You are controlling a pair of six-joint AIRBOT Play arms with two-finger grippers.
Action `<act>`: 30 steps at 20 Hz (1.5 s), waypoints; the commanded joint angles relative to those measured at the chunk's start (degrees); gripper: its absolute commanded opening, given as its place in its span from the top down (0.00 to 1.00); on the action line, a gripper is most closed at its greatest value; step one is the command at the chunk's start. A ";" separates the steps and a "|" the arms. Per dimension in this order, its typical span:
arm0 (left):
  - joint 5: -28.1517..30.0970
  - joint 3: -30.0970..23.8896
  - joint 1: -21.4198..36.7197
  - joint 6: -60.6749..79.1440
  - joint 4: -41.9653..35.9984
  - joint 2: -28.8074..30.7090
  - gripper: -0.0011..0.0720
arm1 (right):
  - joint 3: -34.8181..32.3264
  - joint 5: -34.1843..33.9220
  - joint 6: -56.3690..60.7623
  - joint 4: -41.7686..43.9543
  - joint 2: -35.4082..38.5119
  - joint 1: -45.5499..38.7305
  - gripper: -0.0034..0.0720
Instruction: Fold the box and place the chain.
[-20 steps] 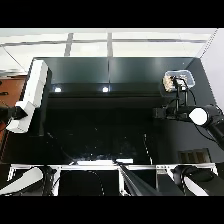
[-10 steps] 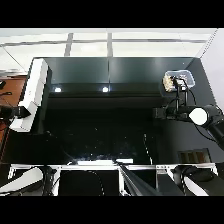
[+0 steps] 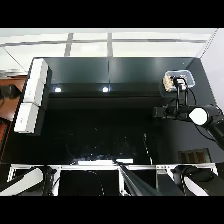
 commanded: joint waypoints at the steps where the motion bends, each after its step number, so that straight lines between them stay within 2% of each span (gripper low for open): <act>1: -7.82 12.26 -3.65 -9.77 -0.90 0.83 0.95 | -0.04 2.49 -1.55 -0.15 0.02 0.02 0.94; 3: -7.19 14.58 -6.32 -9.53 -6.03 3.43 0.95 | -0.04 4.90 -2.78 -0.20 0.02 0.02 0.94; 5: -4.92 12.24 -11.63 -9.57 -7.08 7.98 0.96 | -0.04 5.05 -2.78 -0.17 0.13 0.02 0.94; 6: -2.62 9.03 -15.54 -9.57 -7.08 10.99 0.96 | -0.04 4.87 -2.78 -0.15 0.13 0.04 0.94; 8: 4.83 -1.29 -24.61 -10.03 -6.88 17.79 0.96 | -0.04 3.98 -2.78 -0.22 0.13 0.02 0.94; 10: 15.15 -15.02 -33.86 -13.38 -5.64 24.09 0.95 | -0.04 3.28 -2.78 -0.24 0.13 0.02 0.94; 12: 24.06 -27.89 -41.05 -15.08 -2.40 27.91 0.95 | -0.04 3.48 -2.75 -0.22 0.13 0.02 0.94; 14: 26.91 -35.93 -44.78 -15.17 -1.03 28.76 0.95 | -0.04 3.67 -2.75 -0.20 0.13 0.02 0.94; 15: 26.84 -38.12 -45.16 -15.17 -0.92 28.57 0.95 | -0.04 3.69 -2.75 -0.20 0.13 0.02 0.94; 17: 26.88 -40.15 -44.78 -15.17 -0.92 28.50 0.95 | -0.04 3.67 -2.75 -0.20 0.13 0.02 0.94; 30: 26.91 -40.04 -44.52 -15.15 -1.01 28.55 0.95 | -0.04 3.69 -2.75 -0.17 0.13 0.02 0.94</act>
